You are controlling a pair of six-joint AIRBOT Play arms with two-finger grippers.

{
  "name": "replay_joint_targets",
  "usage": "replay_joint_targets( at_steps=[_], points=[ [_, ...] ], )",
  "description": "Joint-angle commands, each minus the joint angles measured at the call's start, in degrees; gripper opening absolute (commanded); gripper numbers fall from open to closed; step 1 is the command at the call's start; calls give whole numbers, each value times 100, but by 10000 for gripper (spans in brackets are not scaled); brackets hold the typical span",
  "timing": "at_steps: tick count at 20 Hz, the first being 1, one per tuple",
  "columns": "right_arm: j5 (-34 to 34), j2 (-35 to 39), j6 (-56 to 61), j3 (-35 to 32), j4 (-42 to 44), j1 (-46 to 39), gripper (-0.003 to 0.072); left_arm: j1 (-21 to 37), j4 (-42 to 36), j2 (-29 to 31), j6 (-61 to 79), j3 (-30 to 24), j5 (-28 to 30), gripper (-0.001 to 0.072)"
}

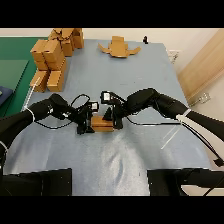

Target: Fold the box.

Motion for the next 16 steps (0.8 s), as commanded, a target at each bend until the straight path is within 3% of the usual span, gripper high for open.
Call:
replay_joint_targets(
  at_steps=[1,10,16],
  points=[
    [-240,-2,68,2,107,50,9,2,-2,-2,-2,-4,9,143],
    [-240,-424,321,-9,-44,219,9,2,-2,-2,-2,-4,9,143],
    [-227,-83,317,-7,186,236,9,2,-2,-2,-2,-4,4,143]
  ],
)
